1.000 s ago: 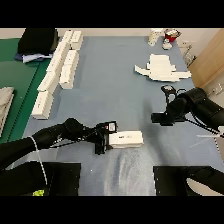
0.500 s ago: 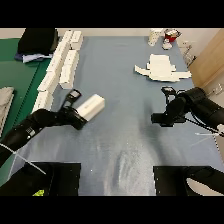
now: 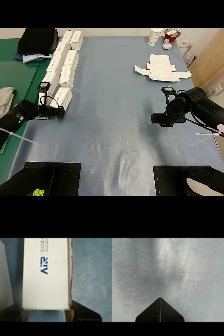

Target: Fold the box.

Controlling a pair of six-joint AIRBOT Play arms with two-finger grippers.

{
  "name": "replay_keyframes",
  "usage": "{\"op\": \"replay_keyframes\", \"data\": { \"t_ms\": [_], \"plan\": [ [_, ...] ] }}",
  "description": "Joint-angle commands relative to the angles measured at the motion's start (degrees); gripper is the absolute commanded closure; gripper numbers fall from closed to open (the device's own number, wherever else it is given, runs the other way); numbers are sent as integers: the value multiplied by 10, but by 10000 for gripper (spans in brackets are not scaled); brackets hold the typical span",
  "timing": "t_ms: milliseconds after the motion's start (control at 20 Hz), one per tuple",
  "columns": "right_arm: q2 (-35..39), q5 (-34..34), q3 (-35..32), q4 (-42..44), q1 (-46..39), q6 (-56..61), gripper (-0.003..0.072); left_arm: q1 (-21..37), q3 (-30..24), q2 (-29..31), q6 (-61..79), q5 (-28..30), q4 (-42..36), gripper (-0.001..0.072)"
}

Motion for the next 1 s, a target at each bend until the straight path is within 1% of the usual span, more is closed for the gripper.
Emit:
{"op": "replay_keyframes", "data": {
  "t_ms": [0,250,500,700,800,950],
  "plan": [
    [0,0,1,0,0,0,683,-1,59,-77,-9,26,-5,225],
    [0,0,1,0,0,0,683,-16,163,-171,-38,29,-9,225],
    [0,0,1,0,0,0,684,-23,223,-219,-42,37,-9,225],
    [0,0,1,0,0,0,684,-23,247,-248,-52,38,-9,225],
    [0,0,1,0,0,0,684,-23,248,-252,-49,37,-8,225],
    [0,0,1,0,0,0,684,-23,247,-255,-17,22,-8,225]
  ]
}}
